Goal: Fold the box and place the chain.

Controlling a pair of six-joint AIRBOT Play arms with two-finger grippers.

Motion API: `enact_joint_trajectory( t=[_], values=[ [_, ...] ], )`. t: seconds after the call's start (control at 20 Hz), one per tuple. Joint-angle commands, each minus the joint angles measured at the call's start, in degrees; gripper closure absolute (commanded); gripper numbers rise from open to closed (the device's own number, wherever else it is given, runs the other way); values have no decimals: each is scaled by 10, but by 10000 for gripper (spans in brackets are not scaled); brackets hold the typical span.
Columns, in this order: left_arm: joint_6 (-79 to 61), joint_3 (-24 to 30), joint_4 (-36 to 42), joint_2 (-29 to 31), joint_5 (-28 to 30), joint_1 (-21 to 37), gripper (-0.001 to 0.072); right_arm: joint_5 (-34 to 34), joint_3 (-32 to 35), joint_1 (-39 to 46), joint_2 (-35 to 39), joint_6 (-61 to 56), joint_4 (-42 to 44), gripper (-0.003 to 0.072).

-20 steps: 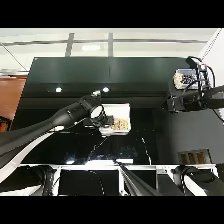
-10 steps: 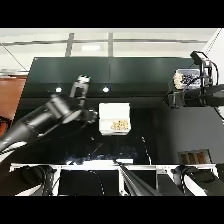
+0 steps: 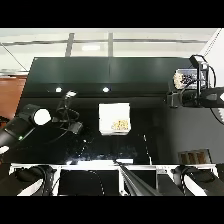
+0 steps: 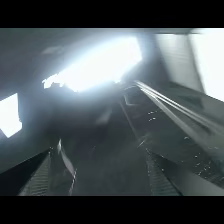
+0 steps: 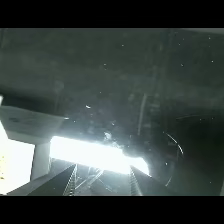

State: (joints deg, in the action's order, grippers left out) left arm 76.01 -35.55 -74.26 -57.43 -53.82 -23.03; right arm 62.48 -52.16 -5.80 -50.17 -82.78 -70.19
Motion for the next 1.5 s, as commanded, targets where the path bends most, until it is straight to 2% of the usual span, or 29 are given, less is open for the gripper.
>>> enact_joint_trajectory(
  t=[0.0, 0.1, 0.25, 0.35, 0.45, 0.6, 1.05, 1.1, 1.2, 1.25, 1.3, 1.35, 1.4, 1.45],
  values=[
    [-382, 15, 116, -51, 90, -14, -8, -33, 21, 0, -3, -2, -4, 320],
    [-537, -3, 161, -90, 66, -24, -8, -39, 22, 0, -4, -1, -6, 320],
    [-729, -36, 311, -148, 28, -3, -10, -40, 22, 0, -4, -1, -6, 320],
    [-858, -52, 349, -176, -2, 13, -11, -40, 22, 0, -4, -1, -6, 320],
    [-861, -57, 339, -198, 5, 13, -11, -42, 22, 0, -4, -1, -6, 320],
    [-866, -57, 372, -218, 6, 13, -11, -43, 22, 0, -4, -1, -5, 320],
    [-878, -59, 387, -222, -2, 10, -8, -41, 23, 0, -5, -1, 0, 320],
    [-878, -59, 404, -222, -2, 10, 19, -42, 26, 0, -9, -1, 9, 320],
    [-895, -59, 420, -222, 2, 10, 246, -53, 49, -6, -21, 24, 52, 320],
    [-901, -59, 419, -222, 7, 10, 289, -65, 56, -14, -31, 34, 45, 319],
    [-902, -59, 417, -222, 16, 10, 289, -84, 57, -21, -50, 34, 47, 318],
    [-902, -60, 415, -222, 21, 10, 291, -112, 57, -27, -69, 37, 59, 207],
    [-902, -61, 415, -222, 26, 10, 291, -143, 56, -33, -90, 57, 80, -29],
    [-902, -61, 415, -222, 26, 10, 302, -161, 50, -36, -115, 93, 119, -28]
  ],
)
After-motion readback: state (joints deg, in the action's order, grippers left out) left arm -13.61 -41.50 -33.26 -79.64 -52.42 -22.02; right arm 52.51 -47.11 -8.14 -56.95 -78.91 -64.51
